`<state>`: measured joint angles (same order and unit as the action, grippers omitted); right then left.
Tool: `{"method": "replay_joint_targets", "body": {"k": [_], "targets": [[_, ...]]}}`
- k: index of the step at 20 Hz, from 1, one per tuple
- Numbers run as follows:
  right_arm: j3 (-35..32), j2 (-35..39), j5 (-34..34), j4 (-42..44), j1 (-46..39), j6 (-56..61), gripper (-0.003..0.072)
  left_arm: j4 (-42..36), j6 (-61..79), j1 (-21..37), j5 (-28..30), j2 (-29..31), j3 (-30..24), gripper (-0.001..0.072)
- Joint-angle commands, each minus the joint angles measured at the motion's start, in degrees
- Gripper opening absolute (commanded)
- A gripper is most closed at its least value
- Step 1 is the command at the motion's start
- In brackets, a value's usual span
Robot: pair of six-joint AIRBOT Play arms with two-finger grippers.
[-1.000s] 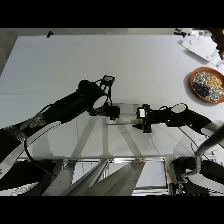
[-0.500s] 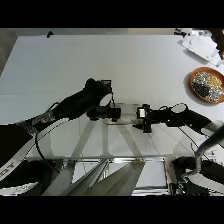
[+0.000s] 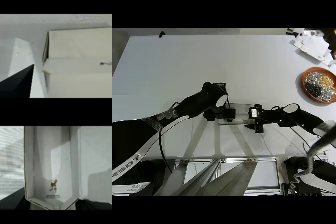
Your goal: Fold the box and place the chain.
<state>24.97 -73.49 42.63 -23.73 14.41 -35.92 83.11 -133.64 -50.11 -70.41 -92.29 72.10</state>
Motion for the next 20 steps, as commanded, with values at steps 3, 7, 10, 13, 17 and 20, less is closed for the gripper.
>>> {"method": "replay_joint_targets", "body": {"k": [3, 7, 10, 13, 17, 20], "targets": [[0.0, 0.0, 0.0, 0.0, 0.0, 0.0, 0.042, 0.2, 2.1, 1.1, 2.4, -1.6, -0.5, 0.0618], [0.0, 0.0, 0.0, 0.0, 0.0, 0.0, 0.042, -0.2, 2.1, 1.3, 3.0, -1.6, -3.8, 0.0486], [0.0, 0.0, 0.0, 0.0, 0.0, 0.0, 0.042, -0.1, 2.1, 1.3, 3.1, -1.6, -6.4, 0.0486], [0.0, 0.0, 0.0, 0.0, 0.0, 0.0, 0.042, -0.2, 2.1, 1.2, 5.6, -1.6, -7.3, 0.0486], [0.0, 0.0, 0.0, 0.0, 0.0, 0.0, 0.042, -1.7, 2.1, 1.1, 8.8, -1.4, -7.3, 0.0238], [0.0, 0.0, 0.0, 0.0, 0.0, 0.0, 0.042, -1.6, 2.1, 0.8, 8.7, -1.4, -7.3, 0.0006]]}}
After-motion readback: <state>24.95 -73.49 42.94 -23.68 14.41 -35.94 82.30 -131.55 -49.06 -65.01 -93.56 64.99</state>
